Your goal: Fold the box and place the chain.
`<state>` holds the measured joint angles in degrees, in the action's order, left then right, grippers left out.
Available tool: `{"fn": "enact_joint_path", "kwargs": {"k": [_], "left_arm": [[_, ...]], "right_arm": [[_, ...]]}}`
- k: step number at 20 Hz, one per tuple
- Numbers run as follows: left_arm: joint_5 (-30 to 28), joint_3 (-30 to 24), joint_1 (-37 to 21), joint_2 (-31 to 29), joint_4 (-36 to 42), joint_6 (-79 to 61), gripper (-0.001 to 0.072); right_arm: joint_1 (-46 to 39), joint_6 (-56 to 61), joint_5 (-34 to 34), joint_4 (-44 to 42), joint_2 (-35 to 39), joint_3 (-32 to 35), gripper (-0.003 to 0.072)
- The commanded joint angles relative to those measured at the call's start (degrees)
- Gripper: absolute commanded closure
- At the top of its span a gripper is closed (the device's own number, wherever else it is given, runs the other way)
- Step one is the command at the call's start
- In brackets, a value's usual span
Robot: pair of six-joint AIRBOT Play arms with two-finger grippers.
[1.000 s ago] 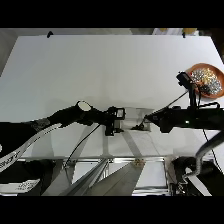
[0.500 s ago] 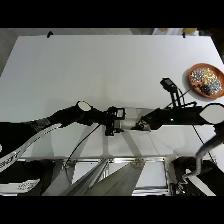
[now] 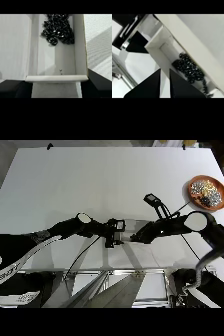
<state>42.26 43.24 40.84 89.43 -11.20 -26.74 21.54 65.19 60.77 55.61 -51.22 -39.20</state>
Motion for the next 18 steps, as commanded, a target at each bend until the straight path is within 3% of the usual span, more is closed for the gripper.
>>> {"fn": "enact_joint_path", "kwargs": {"k": [1, 5, 6, 8, 12, 14, 18], "left_arm": [[0.0, 0.0, 0.0, 0.0, 0.0, 0.0, 0.0477], [0.0, 0.0, 0.0, 0.0, 0.0, 0.0, 0.0477], [0.0, 0.0, 0.0, 0.0, 0.0, 0.0, 0.0477], [0.0, 0.0, 0.0, 0.0, 0.0, 0.0, 0.0477], [0.0, 0.0, 0.0, 0.0, 0.0, 0.0, 0.0477], [0.0, 0.0, 0.0, 0.0, 0.0, 0.0, 0.0477], [0.0, 0.0, 0.0, 0.0, 0.0, 0.0, 0.0477]], "right_arm": [[-4.3, 4.1, 6.1, 5.8, -0.3, -9.6, 0.0543], [-15.0, 8.0, 2.8, 12.9, -1.1, -13.3, 0.0506], [-17.7, 10.6, 1.3, 16.4, -2.3, -13.2, 0.0531], [-22.4, 13.8, 0.5, 21.6, -6.6, -13.2, 0.0668], [-24.3, 15.4, 0.3, 23.2, -15.3, -12.5, 0.0664], [-23.5, 15.4, -0.3, 24.6, -18.6, -12.5, 0.0466], [-23.3, 17.3, -0.4, 28.2, -23.8, -12.5, 0.0438]]}}
